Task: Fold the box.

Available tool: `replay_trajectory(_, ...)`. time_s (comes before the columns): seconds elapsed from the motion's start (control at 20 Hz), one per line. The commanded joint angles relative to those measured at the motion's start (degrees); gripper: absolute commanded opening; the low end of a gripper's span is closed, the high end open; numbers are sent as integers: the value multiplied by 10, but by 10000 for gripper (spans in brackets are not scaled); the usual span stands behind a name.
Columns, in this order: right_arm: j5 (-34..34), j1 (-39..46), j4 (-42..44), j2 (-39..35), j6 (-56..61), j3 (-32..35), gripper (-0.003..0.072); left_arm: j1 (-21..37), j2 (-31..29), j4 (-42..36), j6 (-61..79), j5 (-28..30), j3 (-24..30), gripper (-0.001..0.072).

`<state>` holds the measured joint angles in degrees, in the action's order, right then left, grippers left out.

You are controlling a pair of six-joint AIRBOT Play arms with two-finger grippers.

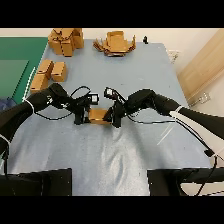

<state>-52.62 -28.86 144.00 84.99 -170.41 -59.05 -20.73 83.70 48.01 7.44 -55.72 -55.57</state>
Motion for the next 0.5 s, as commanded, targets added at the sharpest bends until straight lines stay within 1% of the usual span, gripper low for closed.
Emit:
replay_trajectory(0.0, 9, -1, 9, -2, 0, 0, 234, 0, 0, 0, 0, 2, 0, 396)
replay_trajectory(0.45, 23, -1, 15, -2, 0, 0, 233, 0, 0, 0, 0, 2, 0, 396)
